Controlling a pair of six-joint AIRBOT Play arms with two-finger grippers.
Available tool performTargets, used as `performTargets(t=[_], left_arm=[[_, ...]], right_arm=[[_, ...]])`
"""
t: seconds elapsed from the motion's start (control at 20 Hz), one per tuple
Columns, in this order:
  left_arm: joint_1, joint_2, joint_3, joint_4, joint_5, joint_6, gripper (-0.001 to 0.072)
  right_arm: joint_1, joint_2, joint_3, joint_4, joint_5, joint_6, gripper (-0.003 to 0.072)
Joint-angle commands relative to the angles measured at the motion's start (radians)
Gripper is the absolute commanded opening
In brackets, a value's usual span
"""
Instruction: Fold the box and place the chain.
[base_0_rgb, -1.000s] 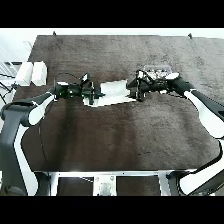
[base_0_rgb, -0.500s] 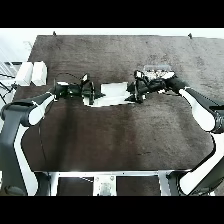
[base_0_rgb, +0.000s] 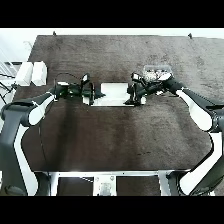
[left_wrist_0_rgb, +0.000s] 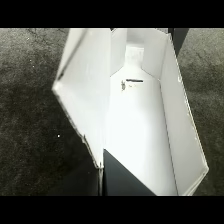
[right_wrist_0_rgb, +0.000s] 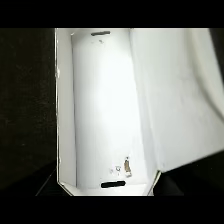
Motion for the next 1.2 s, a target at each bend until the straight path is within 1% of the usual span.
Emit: performTargets(t=[0.0, 0.75, 0.95, 1.15], left_arm=[[0.000, 0.000, 0.000, 0.000, 0.003, 0.000, 0.0018], [0.000, 0.000, 0.000, 0.000, 0.003, 0.000, 0.0018], [0.000, 0.000, 0.000, 0.000, 0.003, 0.000, 0.0018], [0.000, 0.000, 0.000, 0.000, 0.004, 0.000, 0.0018]], right_arm=[[-0.001, -0.002, 0.000, 0.000, -0.022, -0.058, 0.0624], [0.004, -0.053, 0.000, 0.062, -0.011, -0.162, 0.0624], [-0.007, -0.071, 0.000, 0.089, 0.032, -0.161, 0.0624], [-0.013, -0.084, 0.001, 0.132, 0.047, -0.180, 0.0624]])
